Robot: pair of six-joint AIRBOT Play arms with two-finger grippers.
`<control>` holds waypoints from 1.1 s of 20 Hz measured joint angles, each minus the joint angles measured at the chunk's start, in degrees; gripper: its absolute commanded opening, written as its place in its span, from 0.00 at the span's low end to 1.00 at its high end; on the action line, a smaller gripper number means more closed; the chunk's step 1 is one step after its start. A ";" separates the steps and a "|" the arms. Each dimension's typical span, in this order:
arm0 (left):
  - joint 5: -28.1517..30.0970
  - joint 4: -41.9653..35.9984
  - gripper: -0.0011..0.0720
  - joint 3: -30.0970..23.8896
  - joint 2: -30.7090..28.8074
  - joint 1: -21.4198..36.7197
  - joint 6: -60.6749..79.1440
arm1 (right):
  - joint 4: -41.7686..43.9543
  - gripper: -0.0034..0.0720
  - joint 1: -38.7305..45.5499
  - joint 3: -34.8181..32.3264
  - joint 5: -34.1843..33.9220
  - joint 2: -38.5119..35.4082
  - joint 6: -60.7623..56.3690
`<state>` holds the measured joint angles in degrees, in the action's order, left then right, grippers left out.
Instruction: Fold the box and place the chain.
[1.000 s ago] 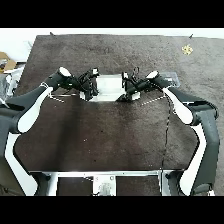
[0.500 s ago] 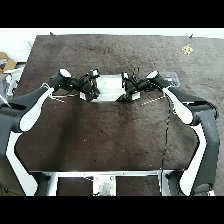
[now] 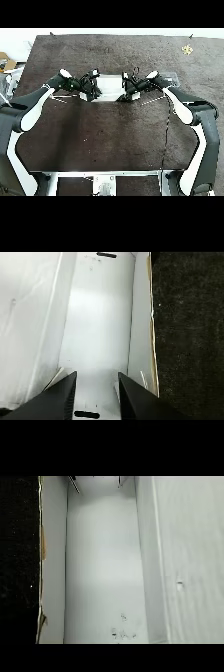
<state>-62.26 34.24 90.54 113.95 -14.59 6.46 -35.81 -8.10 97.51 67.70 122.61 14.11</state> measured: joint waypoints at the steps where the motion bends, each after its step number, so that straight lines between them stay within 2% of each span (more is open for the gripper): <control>1: 0.26 -0.15 1.00 0.02 0.02 0.00 0.24 | -0.02 0.64 0.00 0.00 0.00 0.00 0.04; 8: -0.22 -0.31 0.99 0.02 0.07 0.04 -0.39 | -0.04 0.64 0.00 0.00 0.00 0.00 0.07; 9: -0.20 -0.26 0.77 0.02 0.07 0.11 -0.85 | -0.04 0.64 0.00 0.00 0.00 0.00 0.04; 10: -0.17 -0.15 0.46 0.04 0.07 0.35 -1.92 | -0.02 0.64 0.00 0.00 0.00 0.00 -0.11; 11: -0.28 0.26 0.25 0.09 0.07 0.70 -2.95 | 0.09 0.64 0.00 -0.02 0.00 0.00 -0.20; 12: -0.68 0.85 0.09 0.11 0.11 1.29 -4.04 | 0.09 0.64 0.00 -0.02 0.00 0.00 -0.20; 13: -1.44 0.94 0.03 0.35 0.04 2.14 -5.31 | 0.09 0.64 0.00 -0.02 0.00 0.00 -0.20; 16: -6.40 1.31 0.03 2.54 0.00 5.09 -11.13 | 0.09 0.64 0.00 -0.02 -0.02 0.00 -0.15; 20: -15.63 1.46 0.02 9.40 -0.61 9.44 -25.90 | 0.07 0.64 0.00 -0.02 -0.02 0.00 -0.11; 22: -15.87 2.80 0.02 11.54 -2.49 11.39 -35.06 | 0.07 0.64 0.00 -0.02 -0.02 0.00 -0.07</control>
